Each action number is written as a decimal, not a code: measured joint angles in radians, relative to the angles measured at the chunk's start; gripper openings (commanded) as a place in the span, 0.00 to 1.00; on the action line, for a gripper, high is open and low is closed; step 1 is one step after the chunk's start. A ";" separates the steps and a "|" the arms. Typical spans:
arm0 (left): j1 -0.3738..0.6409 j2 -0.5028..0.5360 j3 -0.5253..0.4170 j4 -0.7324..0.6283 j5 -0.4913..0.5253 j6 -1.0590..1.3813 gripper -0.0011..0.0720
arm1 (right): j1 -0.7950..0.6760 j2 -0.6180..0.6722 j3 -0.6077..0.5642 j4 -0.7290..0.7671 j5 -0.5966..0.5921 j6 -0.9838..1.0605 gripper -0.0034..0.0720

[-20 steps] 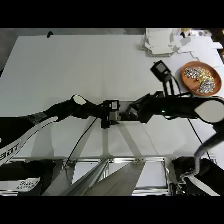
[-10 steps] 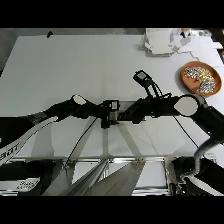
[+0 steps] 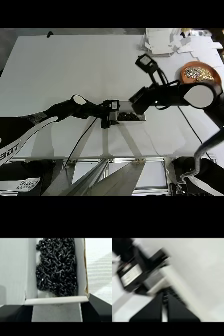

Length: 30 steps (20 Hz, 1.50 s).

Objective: Fold the box and place the chain.

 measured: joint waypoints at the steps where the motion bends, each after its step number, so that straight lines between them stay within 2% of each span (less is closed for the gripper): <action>1: 0.000 0.000 0.000 0.000 0.000 0.000 0.11 | -0.016 -0.008 0.024 -0.032 0.003 0.009 0.07; 5: 0.000 0.000 0.000 0.000 0.000 0.000 0.11 | -0.091 -0.103 0.074 -0.137 0.020 0.006 0.07; 8: 0.000 0.000 0.000 0.000 0.000 0.000 0.11 | -0.111 -0.187 0.084 -0.156 0.026 -0.088 0.07; 14: 0.000 0.000 0.000 0.000 0.000 0.000 0.11 | -0.090 -0.282 0.090 -0.043 0.057 -0.418 0.07; 19: 0.000 0.000 0.000 0.000 0.000 0.000 0.11 | -0.043 -0.284 0.043 0.056 0.138 -0.656 0.07; 21: 0.000 0.000 0.000 0.000 0.000 0.000 0.11 | -0.024 -0.272 0.012 0.080 0.138 -0.711 0.19; 24: 0.000 0.000 0.000 0.000 0.000 0.000 0.11 | 0.002 -0.240 -0.030 0.099 0.121 -0.753 0.21; 26: 0.000 0.000 0.000 0.000 0.000 0.000 0.11 | 0.018 -0.212 -0.052 0.107 0.108 -0.769 0.29; 30: 0.000 0.000 0.000 0.000 0.000 0.000 0.11 | 0.045 -0.175 -0.079 0.111 0.087 -0.779 0.32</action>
